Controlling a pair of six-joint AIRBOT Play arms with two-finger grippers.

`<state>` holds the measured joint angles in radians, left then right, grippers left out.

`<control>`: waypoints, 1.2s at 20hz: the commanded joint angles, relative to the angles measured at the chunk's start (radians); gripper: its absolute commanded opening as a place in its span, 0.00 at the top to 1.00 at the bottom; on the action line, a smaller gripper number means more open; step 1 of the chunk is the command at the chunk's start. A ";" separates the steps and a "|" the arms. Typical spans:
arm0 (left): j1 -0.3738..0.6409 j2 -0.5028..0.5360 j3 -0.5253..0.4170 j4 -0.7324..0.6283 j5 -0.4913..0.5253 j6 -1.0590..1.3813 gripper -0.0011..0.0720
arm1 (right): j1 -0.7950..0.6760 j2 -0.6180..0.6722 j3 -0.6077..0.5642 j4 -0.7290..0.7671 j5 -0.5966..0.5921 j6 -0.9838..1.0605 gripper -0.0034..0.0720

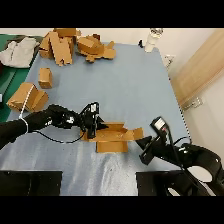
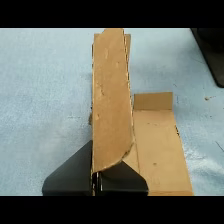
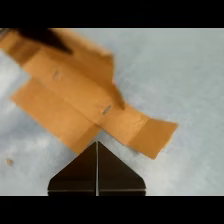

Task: Fold the box.

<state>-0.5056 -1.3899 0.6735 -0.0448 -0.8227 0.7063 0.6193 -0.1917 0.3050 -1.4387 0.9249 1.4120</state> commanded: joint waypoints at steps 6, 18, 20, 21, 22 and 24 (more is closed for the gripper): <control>0.000 0.000 0.000 0.000 0.000 0.000 0.97 | 0.326 -0.252 -0.034 -0.201 -0.085 -0.305 0.86; 0.000 0.000 0.000 0.000 0.000 0.000 0.97 | 0.337 -0.555 -0.024 -0.235 -0.341 -0.306 0.53; 0.000 0.000 0.000 0.000 0.000 0.000 0.97 | 0.337 -0.555 -0.019 -0.229 -0.334 -0.307 0.53; 0.000 0.000 0.000 0.000 0.000 0.000 0.97 | 0.337 -0.555 -0.018 -0.229 -0.334 -0.307 0.53; 0.000 0.000 0.000 0.000 0.000 0.000 0.97 | 0.337 -0.555 -0.018 -0.229 -0.333 -0.307 0.53; 0.000 0.000 0.000 0.000 0.000 0.000 0.97 | 0.337 -0.555 -0.015 -0.229 -0.327 -0.306 0.53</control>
